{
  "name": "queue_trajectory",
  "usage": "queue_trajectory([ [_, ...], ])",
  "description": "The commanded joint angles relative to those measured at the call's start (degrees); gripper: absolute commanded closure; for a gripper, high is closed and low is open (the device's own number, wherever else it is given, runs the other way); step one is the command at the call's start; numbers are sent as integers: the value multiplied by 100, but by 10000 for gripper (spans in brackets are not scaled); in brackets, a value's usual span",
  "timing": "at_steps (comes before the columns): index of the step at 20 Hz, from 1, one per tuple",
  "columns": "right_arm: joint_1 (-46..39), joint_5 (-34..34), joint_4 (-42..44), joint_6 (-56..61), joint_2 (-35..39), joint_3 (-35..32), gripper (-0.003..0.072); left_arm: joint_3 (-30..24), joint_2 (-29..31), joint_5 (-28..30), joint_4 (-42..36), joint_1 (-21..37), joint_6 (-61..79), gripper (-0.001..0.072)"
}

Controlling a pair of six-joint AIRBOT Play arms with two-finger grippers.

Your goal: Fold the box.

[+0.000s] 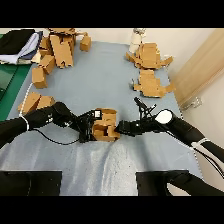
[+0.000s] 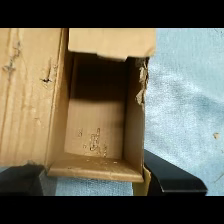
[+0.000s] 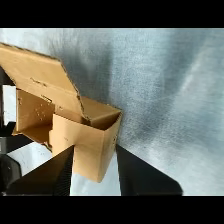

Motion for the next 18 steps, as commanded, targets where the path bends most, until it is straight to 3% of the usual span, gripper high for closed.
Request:
queue_trajectory([
  [1, 7, 24, 302, -13, -227, 50, 269, 7, -2, -2, 2, 4, 0, 110],
  [4, 55, 105, -98, 94, -195, 339, 272, 7, -2, 0, 2, 4, 0, 110],
  [10, 1003, 114, -2221, 2022, -201, 704, 272, 7, -2, 0, 2, 4, -4, 110],
  [18, 1443, -42, -2461, 2483, -420, 855, 272, 7, -2, 0, 2, 4, -11, 110],
])
